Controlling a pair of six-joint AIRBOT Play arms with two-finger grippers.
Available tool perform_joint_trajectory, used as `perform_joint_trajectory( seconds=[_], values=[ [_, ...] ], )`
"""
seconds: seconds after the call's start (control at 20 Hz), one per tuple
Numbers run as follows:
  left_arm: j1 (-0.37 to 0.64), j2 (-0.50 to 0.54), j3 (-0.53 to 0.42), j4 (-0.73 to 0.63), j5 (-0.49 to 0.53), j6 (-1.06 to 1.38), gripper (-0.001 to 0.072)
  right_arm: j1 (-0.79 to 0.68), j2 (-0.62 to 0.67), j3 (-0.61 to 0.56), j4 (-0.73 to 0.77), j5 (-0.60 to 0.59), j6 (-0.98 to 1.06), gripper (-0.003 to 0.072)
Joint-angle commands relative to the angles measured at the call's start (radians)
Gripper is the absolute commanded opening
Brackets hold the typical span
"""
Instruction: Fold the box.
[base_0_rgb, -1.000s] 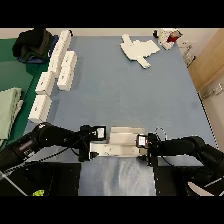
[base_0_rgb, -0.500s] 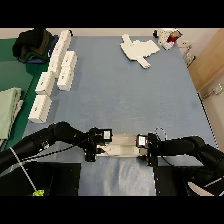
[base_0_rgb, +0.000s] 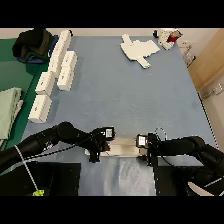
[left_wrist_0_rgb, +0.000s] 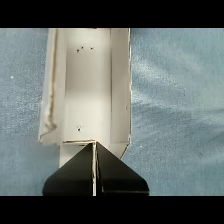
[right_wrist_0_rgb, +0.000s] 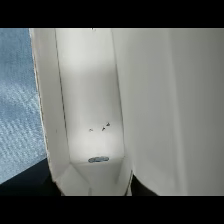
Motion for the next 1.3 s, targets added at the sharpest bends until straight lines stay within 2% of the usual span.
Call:
perform_joint_trajectory(
  seconds=[0.0,0.2,0.3,0.35,0.4,0.45,0.6,0.65,0.7,0.75,1.0,1.05,1.25],
  values=[
    [-0.010,-0.019,0.001,0.020,0.019,0.000,0.0044,0.000,0.001,0.000,0.000,0.000,0.000,0.0511],
    [0.034,0.021,0.001,0.253,0.019,-0.145,0.0044,0.000,0.001,0.000,0.000,0.000,0.000,0.0511],
    [0.058,0.072,0.001,0.301,-0.014,-0.170,0.0055,0.000,0.001,0.000,0.000,0.000,0.000,0.0511],
    [0.061,0.096,0.000,0.299,-0.031,-0.169,0.0233,0.000,0.001,0.000,0.000,0.000,0.000,0.0511],
    [0.061,0.115,0.000,0.286,-0.049,-0.169,0.0454,0.000,0.000,0.000,0.000,0.000,0.000,0.0511],
    [0.060,0.127,0.000,0.266,-0.072,-0.168,0.0467,0.000,0.000,0.000,0.000,0.000,0.000,0.0511],
    [0.051,0.131,0.000,0.218,-0.163,-0.139,0.0467,0.000,0.000,0.000,0.000,0.000,0.000,0.0511],
    [0.037,0.131,-0.003,0.203,-0.158,-0.138,0.0465,0.000,0.001,0.000,0.000,0.000,0.000,0.0511],
    [0.022,0.129,-0.004,0.184,-0.139,-0.138,0.0413,0.000,0.001,0.000,0.000,0.000,0.000,0.0511],
    [0.006,0.122,-0.005,0.163,-0.113,-0.137,0.0304,0.000,0.001,0.000,0.000,0.000,0.000,0.0511],
    [-0.052,0.011,-0.004,0.053,0.038,-0.079,0.0271,0.000,0.001,0.000,0.000,0.000,0.000,0.0511],
    [-0.061,-0.010,0.000,0.044,0.064,-0.056,0.0162,0.000,0.001,0.000,0.000,0.000,0.000,0.0511],
    [-0.078,-0.059,0.021,0.038,0.113,-0.052,0.0165,0.000,0.001,0.000,0.000,0.000,0.000,0.0511]
  ],
)
